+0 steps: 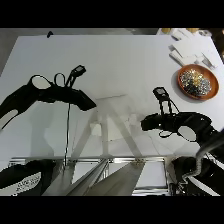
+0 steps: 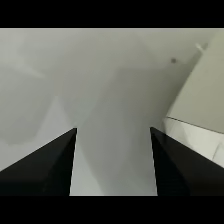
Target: Fold the box and place the chain.
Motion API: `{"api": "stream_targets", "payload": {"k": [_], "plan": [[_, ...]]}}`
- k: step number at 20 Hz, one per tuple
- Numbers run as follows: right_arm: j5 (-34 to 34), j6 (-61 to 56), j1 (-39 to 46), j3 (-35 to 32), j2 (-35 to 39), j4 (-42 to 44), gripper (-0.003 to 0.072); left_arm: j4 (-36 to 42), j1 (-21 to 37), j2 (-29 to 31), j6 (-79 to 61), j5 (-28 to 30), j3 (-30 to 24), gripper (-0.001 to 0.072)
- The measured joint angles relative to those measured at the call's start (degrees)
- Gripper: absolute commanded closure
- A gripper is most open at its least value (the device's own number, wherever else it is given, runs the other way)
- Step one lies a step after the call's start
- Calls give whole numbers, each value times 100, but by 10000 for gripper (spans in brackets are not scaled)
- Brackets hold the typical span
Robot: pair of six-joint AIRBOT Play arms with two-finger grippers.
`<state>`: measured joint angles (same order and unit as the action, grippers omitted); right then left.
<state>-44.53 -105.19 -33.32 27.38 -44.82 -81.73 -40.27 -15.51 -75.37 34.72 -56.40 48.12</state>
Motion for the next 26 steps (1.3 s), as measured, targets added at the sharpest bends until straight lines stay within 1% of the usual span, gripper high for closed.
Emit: {"api": "stream_targets", "payload": {"k": [1,4,8,10,11,12,16,18,19,21,26], "plan": [[0,0,0,0,0,17,670,175,-83,-76,-275,2,0,127],[7,0,0,0,0,55,670,551,-192,-192,-870,-28,0,127],[2,0,0,0,0,72,670,544,-153,-245,-1193,-223,2,133],[0,0,0,0,0,74,670,411,61,-256,-1137,-267,0,128],[0,0,0,0,0,74,670,365,214,-256,-1047,-317,0,103],[0,0,0,0,0,74,670,315,376,-258,-964,-378,2,54],[0,2,0,0,0,76,670,251,914,-260,-811,-887,2,52],[0,9,0,0,0,76,670,275,999,-260,-859,-1187,-4,48],[-2,11,0,0,0,76,670,310,979,-262,-918,-1303,-7,20],[-4,15,0,0,0,87,670,492,831,-267,-1032,-1399,-9,10],[-7,20,0,0,0,94,670,857,223,-326,-1176,-1047,-9,10]]}}
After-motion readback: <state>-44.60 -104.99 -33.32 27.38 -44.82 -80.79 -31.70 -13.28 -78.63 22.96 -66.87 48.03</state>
